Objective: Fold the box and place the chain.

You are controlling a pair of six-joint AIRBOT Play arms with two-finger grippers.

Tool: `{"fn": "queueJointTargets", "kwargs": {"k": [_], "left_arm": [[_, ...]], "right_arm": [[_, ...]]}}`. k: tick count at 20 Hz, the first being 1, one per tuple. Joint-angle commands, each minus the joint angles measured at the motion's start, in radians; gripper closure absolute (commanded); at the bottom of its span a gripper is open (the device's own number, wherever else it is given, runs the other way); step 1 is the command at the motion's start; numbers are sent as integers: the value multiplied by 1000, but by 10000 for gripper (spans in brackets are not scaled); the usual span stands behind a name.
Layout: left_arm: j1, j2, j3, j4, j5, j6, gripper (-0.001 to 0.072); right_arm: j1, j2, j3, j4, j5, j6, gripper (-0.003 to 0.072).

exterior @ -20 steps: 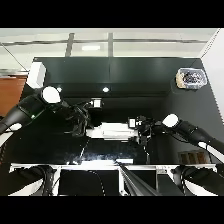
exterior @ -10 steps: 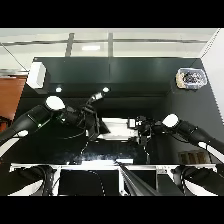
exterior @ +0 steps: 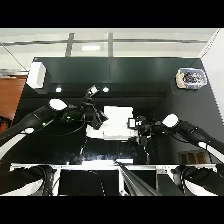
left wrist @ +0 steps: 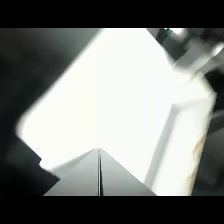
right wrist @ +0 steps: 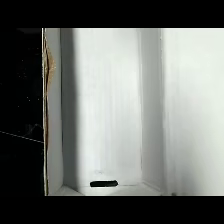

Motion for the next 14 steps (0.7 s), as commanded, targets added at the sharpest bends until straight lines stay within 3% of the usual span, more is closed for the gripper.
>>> {"fn": "queueJointTargets", "kwargs": {"k": [1, 6, 12, 13, 14], "left_arm": [[-9, -47, -1, 103, 8, -19, 686], [16, 5, 30, 135, -40, -43, 686], [122, 229, 33, 383, -298, -198, 682], [123, 248, 20, 394, -327, -187, 618], [113, 257, 1, 399, -327, -175, 338]], "right_arm": [[1, 0, 0, 0, -1, 0, 209], [1, 0, 0, 0, -1, 0, 209], [1, 0, 0, 0, -1, 0, 209], [1, 0, 0, 0, -1, 0, 209], [1, 0, 0, 0, -1, 0, 209]]}}
